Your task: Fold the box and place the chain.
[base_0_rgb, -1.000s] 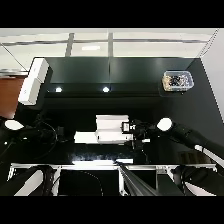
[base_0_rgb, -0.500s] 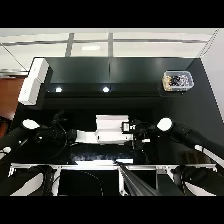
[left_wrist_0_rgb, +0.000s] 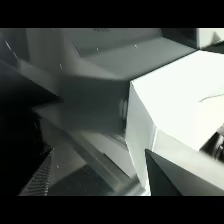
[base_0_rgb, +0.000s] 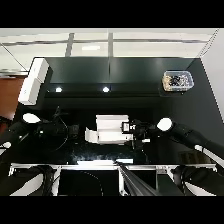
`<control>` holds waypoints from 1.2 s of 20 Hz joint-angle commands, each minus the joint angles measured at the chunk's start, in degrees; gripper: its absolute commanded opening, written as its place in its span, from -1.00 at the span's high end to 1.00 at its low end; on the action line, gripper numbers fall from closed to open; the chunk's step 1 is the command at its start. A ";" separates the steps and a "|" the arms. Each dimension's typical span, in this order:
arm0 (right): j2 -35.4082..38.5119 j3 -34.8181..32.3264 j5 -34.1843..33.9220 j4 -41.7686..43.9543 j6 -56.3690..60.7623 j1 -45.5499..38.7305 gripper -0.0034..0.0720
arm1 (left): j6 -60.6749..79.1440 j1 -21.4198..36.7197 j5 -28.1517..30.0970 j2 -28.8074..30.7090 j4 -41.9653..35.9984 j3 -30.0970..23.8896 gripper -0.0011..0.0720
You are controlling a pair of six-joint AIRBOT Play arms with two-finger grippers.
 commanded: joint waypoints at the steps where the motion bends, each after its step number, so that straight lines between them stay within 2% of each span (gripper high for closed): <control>1: -0.02 -0.02 0.02 0.00 0.00 0.04 -0.23 | 0.24 -0.33 -4.72 0.04 -2.03 2.78 -0.92; 4: -0.02 -0.02 0.02 0.00 0.00 0.04 -0.23 | -0.20 -4.24 -4.79 0.09 -3.37 4.55 -0.92; 6: -0.02 -0.02 0.02 0.00 0.00 0.04 -0.23 | -0.98 -8.72 -2.56 0.09 -3.32 5.35 -0.92; 11: -0.02 -0.02 0.02 0.00 0.00 0.04 -0.23 | -8.11 -18.62 11.52 0.09 -2.40 5.73 -0.92; 14: -0.02 -0.02 0.02 0.00 0.00 0.04 -0.23 | -13.94 -22.71 16.31 0.09 1.99 5.77 -0.91; 17: -0.02 -0.02 0.02 0.00 0.00 0.04 -0.23 | -17.14 -24.02 16.15 0.09 5.73 5.79 -0.91; 24: -0.02 -0.02 0.02 0.00 0.00 0.04 -0.23 | -17.14 -23.96 16.13 0.02 6.12 7.74 -0.91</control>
